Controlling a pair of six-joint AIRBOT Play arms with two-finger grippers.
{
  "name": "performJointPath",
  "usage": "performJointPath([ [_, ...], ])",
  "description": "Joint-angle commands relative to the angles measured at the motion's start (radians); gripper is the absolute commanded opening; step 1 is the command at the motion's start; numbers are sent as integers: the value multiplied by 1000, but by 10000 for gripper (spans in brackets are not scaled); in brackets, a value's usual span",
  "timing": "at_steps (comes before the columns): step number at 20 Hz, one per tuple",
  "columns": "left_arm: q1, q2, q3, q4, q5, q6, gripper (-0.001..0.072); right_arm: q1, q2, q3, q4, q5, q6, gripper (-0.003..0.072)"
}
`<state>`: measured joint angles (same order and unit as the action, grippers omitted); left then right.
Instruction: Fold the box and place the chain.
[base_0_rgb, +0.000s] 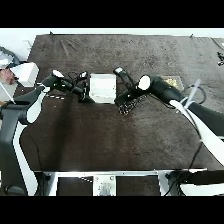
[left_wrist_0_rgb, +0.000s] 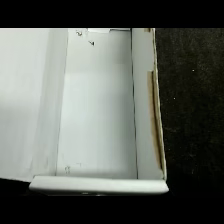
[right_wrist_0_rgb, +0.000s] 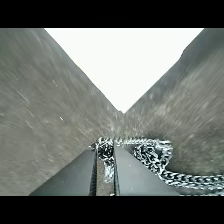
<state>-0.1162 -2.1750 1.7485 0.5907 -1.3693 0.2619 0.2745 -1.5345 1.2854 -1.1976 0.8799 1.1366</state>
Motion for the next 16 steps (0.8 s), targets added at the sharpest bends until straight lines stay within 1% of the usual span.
performJointPath([
  [1,0,1,1,0,0,0,370,1,105,10,2,-38,1,-21],
  [6,0,1,1,0,0,0,370,1,199,21,66,-202,0,-21],
  [8,0,1,1,0,0,0,370,15,202,56,87,-248,-6,-21],
  [10,0,1,1,0,0,0,370,56,192,107,86,-296,-58,-22],
  [14,0,1,1,0,0,0,370,107,152,239,34,-356,-78,-22],
  [16,0,1,1,0,0,0,370,100,152,262,-45,-328,-47,-22],
])
